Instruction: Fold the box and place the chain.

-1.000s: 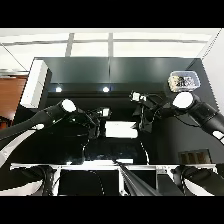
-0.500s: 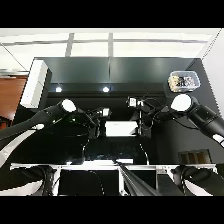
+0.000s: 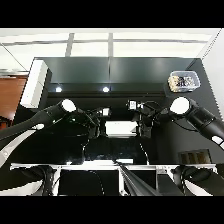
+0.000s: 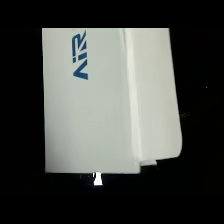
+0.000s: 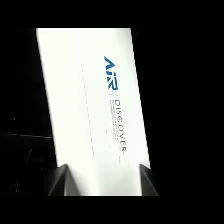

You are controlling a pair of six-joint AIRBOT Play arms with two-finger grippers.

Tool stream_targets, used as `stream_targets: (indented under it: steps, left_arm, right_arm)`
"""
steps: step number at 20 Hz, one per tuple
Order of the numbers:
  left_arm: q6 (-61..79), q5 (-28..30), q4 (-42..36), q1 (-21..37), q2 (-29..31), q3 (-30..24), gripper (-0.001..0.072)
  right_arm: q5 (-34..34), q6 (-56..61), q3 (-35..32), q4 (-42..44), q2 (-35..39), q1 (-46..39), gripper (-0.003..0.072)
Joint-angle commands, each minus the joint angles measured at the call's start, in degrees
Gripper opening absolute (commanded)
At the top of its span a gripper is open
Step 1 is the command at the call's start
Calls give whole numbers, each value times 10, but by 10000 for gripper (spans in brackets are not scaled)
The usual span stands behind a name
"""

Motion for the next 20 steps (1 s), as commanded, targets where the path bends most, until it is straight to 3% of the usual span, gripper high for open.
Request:
stream_targets:
  steps: [1,2,8,10,20]
  left_arm:
    - [0,-2,0,0,0,0,485]
    - [0,-2,0,0,0,1,485]
    - [0,-2,0,0,0,1,485]
    - [1,-2,0,0,0,1,484]
    - [1,-2,0,0,0,1,485]
  right_arm:
    - [-6,-2,-1,2,0,1,390]
    - [-6,-2,-1,1,0,1,304]
    - [-17,13,-1,-5,-6,1,302]
    - [-17,13,-4,-5,-6,1,235]
    - [2,13,-8,-5,-6,0,278]
